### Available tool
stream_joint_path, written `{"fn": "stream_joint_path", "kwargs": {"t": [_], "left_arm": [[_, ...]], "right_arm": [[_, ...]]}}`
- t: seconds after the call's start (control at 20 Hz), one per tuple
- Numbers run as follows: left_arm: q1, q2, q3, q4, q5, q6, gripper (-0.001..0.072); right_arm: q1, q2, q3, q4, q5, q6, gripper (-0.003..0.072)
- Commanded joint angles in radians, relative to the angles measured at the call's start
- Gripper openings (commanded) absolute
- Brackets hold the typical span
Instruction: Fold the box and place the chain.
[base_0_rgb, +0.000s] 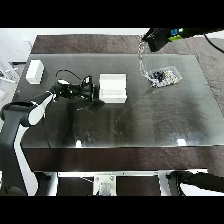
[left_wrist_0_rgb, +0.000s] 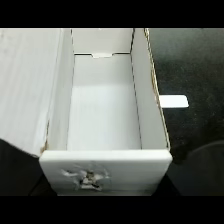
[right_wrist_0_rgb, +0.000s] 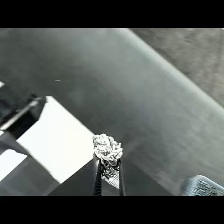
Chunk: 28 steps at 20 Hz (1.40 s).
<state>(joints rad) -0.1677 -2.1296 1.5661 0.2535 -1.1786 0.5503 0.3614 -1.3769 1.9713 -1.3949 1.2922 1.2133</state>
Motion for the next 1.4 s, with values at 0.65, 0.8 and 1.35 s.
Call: {"fn": "stream_joint_path", "kwargs": {"t": [0.65, 0.8, 1.35], "left_arm": [[0.0, 0.0, 0.0, 0.0, 0.0, 0.0, 0.0484], [0.0, 0.0, 0.0, 0.0, 0.0, 0.0, 0.0484], [0.0, 0.0, 0.0, 0.0, 0.0, 0.0, 0.0484]], "right_arm": [[0.08, -0.018, -0.337, 0.165, -0.285, 0.005, 0.0001], [0.08, -0.05, -0.374, 0.164, -0.34, -0.021, 0.0001], [0.064, -0.103, -0.441, 0.09, -0.36, -0.028, 0.0344]]}}
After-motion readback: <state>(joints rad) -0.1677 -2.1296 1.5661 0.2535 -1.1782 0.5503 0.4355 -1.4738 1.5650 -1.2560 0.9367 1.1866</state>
